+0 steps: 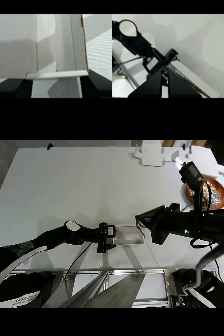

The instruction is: Fold the box and place the chain.

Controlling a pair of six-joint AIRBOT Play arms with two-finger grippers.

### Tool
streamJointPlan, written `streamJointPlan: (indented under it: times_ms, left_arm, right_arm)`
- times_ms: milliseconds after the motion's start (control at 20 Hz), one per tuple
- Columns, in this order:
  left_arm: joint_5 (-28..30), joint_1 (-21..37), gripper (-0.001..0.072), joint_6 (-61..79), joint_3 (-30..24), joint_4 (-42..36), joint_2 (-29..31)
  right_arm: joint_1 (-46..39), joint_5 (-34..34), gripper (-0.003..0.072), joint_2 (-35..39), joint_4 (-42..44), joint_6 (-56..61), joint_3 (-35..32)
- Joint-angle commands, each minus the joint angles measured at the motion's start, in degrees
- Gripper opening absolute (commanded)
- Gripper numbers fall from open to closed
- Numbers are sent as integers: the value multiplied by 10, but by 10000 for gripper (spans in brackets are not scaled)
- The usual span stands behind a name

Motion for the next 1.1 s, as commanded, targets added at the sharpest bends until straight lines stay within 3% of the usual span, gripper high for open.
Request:
streamJointPlan:
  times_ms: [0, 400, 750, 1050]
  left_arm:
    - [0, 0, 134, 0, 0, 0, 0]
    - [0, 0, 134, 0, 0, 0, 0]
    - [0, 0, 134, 0, 0, 0, 0]
    - [0, 0, 134, 0, 0, 0, 0]
  right_arm:
    - [0, -19, 18, -1, 29, -14, -1]
    - [1, -9, 18, -1, 28, -13, -1]
    - [3, 99, 18, -68, -31, -32, -20]
    - [56, 45, 18, -146, -74, -42, -65]
